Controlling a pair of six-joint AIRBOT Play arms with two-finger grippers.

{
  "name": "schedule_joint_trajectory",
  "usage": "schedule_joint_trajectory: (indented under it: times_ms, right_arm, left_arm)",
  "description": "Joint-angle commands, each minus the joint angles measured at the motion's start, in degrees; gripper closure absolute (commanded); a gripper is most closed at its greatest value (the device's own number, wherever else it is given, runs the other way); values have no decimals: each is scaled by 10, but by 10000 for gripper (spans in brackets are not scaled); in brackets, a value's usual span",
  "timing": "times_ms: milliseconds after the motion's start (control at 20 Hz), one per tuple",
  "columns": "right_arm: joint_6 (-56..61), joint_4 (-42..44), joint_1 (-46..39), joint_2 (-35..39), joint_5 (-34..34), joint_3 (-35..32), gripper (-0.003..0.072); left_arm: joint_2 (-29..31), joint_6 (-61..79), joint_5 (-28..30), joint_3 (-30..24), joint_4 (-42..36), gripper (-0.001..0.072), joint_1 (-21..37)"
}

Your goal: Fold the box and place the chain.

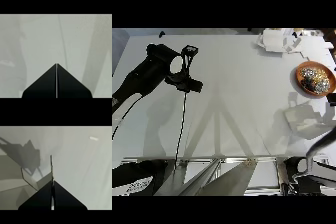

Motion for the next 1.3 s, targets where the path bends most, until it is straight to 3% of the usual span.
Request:
schedule_joint_trajectory:
  times_ms: [0, 250, 500, 650, 900, 1250]
  right_arm:
    - [-41, 151, 34, 81, -13, -2, 673]
    - [-108, 338, 41, 197, -59, -88, 673]
    - [-153, 435, 41, 320, -172, -260, 673]
    - [-170, 490, 41, 347, -207, -327, 673]
    - [-171, 548, 108, 347, -273, -343, 674]
    - [-72, 594, 304, 347, -569, -344, 674]
  left_arm:
    - [0, 0, 0, 0, 0, 698, 0]
    - [0, 0, 0, 0, 0, 698, 0]
    - [0, 0, 0, 0, 0, 698, 0]
    - [0, 0, 0, 0, 0, 698, 0]
    - [-1, 0, 37, 0, 0, 698, 0]
    - [-2, 21, 83, 0, 7, 698, 1]
